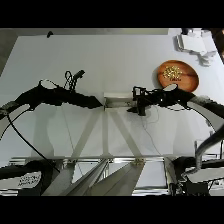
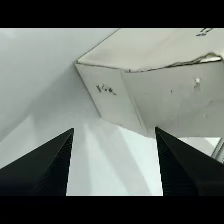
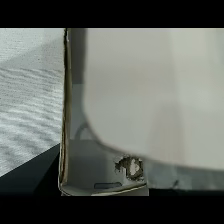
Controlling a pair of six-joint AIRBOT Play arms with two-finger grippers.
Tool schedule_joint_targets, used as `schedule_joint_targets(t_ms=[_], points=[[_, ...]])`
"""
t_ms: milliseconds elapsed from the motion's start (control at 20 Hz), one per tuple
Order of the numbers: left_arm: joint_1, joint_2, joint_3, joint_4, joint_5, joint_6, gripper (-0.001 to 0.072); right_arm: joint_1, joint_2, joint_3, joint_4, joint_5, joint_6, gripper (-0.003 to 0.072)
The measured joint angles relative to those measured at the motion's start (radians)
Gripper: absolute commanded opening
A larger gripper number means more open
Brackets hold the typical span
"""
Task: Fold the box and place the chain.
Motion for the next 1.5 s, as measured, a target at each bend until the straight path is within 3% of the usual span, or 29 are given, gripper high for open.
schedule_joint_targets(t_ms=[250,350,950,1250,1500], points=[[0.003,0.000,0.000,-0.045,0.048,0.011,0.0583,0.000,0.000,0.000,0.000,0.000,0.000,0.0415],[0.003,0.000,0.000,-0.072,0.063,0.013,0.0659,0.000,0.000,0.000,0.000,0.000,0.000,0.0415],[-0.090,-0.028,0.000,-0.115,0.159,0.025,0.0658,0.000,0.000,0.000,0.000,0.000,0.000,0.0415],[-0.141,-0.030,0.000,-0.063,0.254,0.009,0.0649,0.000,0.000,0.000,0.000,0.000,0.000,0.0415],[-0.176,-0.019,0.019,0.066,0.285,-0.101,0.0638,0.000,0.000,0.000,0.000,0.000,0.000,0.0415]])
